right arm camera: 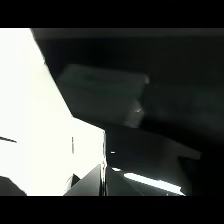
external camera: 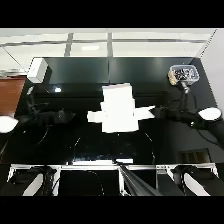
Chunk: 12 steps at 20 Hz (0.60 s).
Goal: Fold the box and place the chain.
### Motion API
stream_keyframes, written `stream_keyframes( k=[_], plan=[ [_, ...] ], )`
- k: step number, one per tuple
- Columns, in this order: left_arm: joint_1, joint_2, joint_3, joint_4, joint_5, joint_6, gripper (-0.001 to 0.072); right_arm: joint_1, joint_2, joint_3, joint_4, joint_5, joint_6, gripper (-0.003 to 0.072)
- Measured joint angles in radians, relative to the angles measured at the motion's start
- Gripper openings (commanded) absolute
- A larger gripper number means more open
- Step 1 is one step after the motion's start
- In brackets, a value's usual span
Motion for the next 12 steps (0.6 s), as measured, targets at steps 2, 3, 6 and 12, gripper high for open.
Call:
stream_keyframes(
  k=[2,3,6,12],
  plan=[
    [-0.037,-0.146,0.083,-0.063,-0.019,0.045,0.0694,0.073,-0.006,-0.034,0.032,-0.054,-0.012,0.0013],
    [-0.049,-0.229,0.134,-0.109,-0.039,0.080,0.0692,0.101,-0.008,-0.044,0.039,-0.069,-0.016,0.0013],
    [-0.071,-0.471,0.303,-0.216,-0.128,0.159,0.0692,0.166,-0.011,-0.061,0.053,-0.103,-0.023,0.0013],
    [-0.126,-0.840,0.562,-0.286,-0.459,0.288,0.0685,0.206,-0.013,-0.070,0.063,-0.125,-0.026,0.0013]
  ],
)
